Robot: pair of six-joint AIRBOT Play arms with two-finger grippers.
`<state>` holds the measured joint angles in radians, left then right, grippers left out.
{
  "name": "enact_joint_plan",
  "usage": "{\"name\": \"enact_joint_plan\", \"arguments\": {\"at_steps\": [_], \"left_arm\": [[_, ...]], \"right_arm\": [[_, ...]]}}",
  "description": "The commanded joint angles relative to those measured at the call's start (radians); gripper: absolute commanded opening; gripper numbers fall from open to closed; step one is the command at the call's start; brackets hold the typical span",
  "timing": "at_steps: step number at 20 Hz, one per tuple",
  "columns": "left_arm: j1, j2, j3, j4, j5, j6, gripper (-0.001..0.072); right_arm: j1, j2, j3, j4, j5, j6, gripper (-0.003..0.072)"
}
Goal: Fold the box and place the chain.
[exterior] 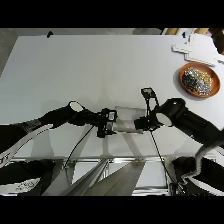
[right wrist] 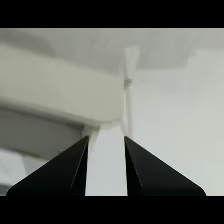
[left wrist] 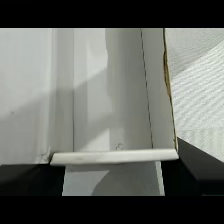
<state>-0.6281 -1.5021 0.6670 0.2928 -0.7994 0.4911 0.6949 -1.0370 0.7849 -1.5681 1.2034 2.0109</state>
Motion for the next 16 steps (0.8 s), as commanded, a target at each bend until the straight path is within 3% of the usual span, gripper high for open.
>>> {"name": "enact_joint_plan", "arguments": {"at_steps": [1, 4, 6, 9, 13, 16], "left_arm": [[0.001, 0.001, 0.000, -0.001, 0.002, -0.002, 0.0207], [0.001, 0.001, 0.000, -0.001, 0.002, -0.002, 0.0207], [0.001, 0.001, 0.000, -0.001, 0.002, -0.002, 0.0207], [0.001, 0.001, 0.000, -0.001, 0.002, -0.002, 0.0207], [0.001, 0.001, 0.000, -0.001, 0.002, -0.002, 0.0207], [0.001, 0.001, 0.000, -0.001, 0.002, -0.002, 0.0208]], "right_arm": [[-0.060, 0.096, 0.142, -0.005, 0.190, -0.333, 0.0219], [-0.227, 0.100, 0.295, -0.067, 0.184, -0.440, 0.0219], [-0.390, 0.068, 0.359, -0.106, 0.077, -0.483, 0.0219], [-0.650, -0.076, 0.447, -0.100, 0.021, -0.528, 0.0219], [-0.866, -0.263, 0.463, -0.100, -0.182, -0.528, 0.0220], [-0.941, -0.348, 0.463, -0.100, -0.274, -0.528, 0.0220]]}}
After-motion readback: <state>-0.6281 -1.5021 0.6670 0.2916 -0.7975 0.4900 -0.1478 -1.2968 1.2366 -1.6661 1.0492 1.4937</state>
